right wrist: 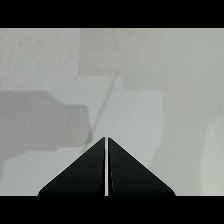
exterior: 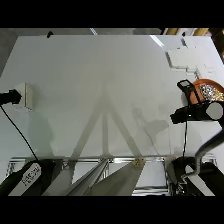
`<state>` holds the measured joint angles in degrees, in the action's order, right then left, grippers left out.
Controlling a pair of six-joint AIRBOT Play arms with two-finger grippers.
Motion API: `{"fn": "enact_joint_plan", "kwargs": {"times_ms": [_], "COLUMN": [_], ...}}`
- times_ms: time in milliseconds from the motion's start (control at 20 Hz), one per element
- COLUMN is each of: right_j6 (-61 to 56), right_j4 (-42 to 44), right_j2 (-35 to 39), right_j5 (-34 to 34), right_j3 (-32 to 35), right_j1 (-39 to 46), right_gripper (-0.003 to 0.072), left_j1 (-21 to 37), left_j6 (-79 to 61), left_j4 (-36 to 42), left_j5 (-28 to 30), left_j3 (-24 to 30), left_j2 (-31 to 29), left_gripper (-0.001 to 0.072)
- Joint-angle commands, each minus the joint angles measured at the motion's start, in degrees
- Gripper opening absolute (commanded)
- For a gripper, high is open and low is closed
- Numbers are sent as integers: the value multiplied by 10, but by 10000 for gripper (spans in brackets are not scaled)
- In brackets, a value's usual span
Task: Fold the box and place the chain.
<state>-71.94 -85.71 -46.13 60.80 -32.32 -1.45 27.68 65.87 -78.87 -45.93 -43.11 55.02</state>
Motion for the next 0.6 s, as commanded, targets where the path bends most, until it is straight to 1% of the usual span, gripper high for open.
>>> {"fn": "enact_joint_plan", "kwargs": {"times_ms": [0, 550], "right_j6": [0, 0], "right_j4": [0, 0], "right_j2": [0, 0], "right_j5": [0, 0], "right_j3": [0, 0], "right_j1": [0, 0], "right_gripper": [20, 20], "left_j1": [-14, -13], "left_j6": [37, 40], "left_j4": [0, -5], "left_j5": [2, 34], "left_j3": [0, 0], "left_j2": [-27, -26], "left_gripper": [691, 691]}}
